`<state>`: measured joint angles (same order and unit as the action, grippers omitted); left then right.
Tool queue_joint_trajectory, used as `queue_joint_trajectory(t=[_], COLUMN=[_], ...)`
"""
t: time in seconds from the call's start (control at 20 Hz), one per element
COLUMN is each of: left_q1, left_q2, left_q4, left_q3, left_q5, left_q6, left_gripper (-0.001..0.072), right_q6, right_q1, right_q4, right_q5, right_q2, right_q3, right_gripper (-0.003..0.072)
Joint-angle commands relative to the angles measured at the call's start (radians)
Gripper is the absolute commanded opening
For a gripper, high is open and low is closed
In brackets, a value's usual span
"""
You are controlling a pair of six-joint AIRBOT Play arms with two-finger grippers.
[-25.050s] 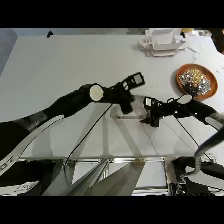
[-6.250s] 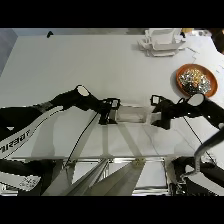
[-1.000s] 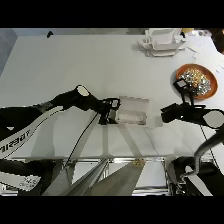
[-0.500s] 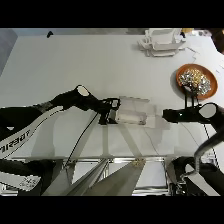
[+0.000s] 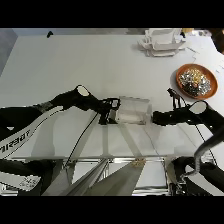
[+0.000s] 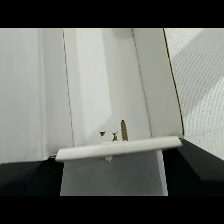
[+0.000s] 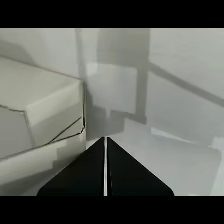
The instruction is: Fold the box and place the chain.
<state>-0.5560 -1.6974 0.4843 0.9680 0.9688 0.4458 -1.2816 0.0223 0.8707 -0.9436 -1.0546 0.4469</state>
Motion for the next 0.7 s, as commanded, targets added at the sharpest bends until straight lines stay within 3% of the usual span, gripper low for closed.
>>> queue_joint_trajectory(t=[0.0,0.05,0.55,0.65], left_q1=[0.001,0.001,0.001,0.001], left_q2=[0.000,0.000,0.000,0.000], left_q4=[0.000,0.000,0.000,0.000], left_q3=[0.001,0.001,0.001,0.001], left_q5=[0.000,0.000,0.000,0.000], left_q6=[0.000,0.000,0.000,0.000], left_gripper=[0.0010,0.0010,0.0010,0.0010], right_q6=[0.076,0.078,0.051,0.051], right_q1=[0.005,0.005,0.005,0.005], right_q4=[-0.072,-0.064,-0.063,-0.064], right_q5=[-0.018,-0.016,-0.037,-0.032], right_q2=[0.040,0.064,0.138,0.138], right_q3=[0.000,0.000,0.000,0.000], right_gripper=[0.0173,0.0248,0.0261,0.0308])
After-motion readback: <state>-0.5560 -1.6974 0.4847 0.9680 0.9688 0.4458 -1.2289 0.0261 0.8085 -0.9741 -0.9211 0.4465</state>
